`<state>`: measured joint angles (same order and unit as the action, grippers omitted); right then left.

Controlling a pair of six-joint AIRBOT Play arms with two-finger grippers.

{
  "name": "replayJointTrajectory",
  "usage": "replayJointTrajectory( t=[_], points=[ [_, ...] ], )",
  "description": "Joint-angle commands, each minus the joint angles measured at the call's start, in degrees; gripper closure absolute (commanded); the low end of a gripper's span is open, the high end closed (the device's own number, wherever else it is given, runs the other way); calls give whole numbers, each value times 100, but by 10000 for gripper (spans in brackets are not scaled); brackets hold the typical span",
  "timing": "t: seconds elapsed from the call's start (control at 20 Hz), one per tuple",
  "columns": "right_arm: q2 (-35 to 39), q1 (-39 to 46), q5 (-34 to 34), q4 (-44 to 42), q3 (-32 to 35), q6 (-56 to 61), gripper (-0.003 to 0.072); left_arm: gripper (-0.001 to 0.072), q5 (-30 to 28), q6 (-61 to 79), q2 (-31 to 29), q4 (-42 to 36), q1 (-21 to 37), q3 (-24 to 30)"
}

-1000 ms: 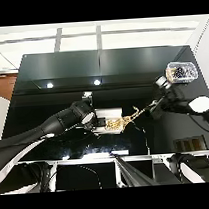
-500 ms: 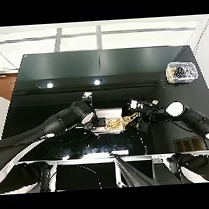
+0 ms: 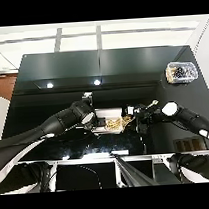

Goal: Fold the box and place the chain.

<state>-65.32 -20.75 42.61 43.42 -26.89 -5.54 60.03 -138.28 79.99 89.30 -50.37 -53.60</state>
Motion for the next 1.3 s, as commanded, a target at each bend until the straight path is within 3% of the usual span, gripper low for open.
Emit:
replayJointTrajectory(
  t=[0.0, 0.1, 0.15, 0.2, 0.35, 0.6, 1.0, 1.25],
  points=[
    [-118, -7, -31, -35, 2, -138, -34, 676, 0, 2, -2, 26, 4, 0],
    [-181, -7, -50, -44, 2, -138, -34, 676, 0, 2, -2, 24, 2, 0],
    [-219, -7, -48, -59, 2, -136, 94, 676, 0, 2, -2, 24, 2, 0],
    [-234, -7, -48, -133, 0, -136, 275, 676, 0, 0, -2, 22, 2, 0],
    [-232, -4, -33, -181, -11, -109, 622, 676, 4, 2, -2, 22, 2, 0],
    [-48, 7, 105, -118, -11, 297, 637, 676, 4, 2, -2, 20, 2, 0],
    [1047, 11, 275, -68, -37, 1394, 644, 676, 7, 2, -2, 20, 0, 0],
    [1989, 11, 896, 658, -664, 2905, 644, 676, 7, 0, -2, 20, 0, 0]
  ],
)
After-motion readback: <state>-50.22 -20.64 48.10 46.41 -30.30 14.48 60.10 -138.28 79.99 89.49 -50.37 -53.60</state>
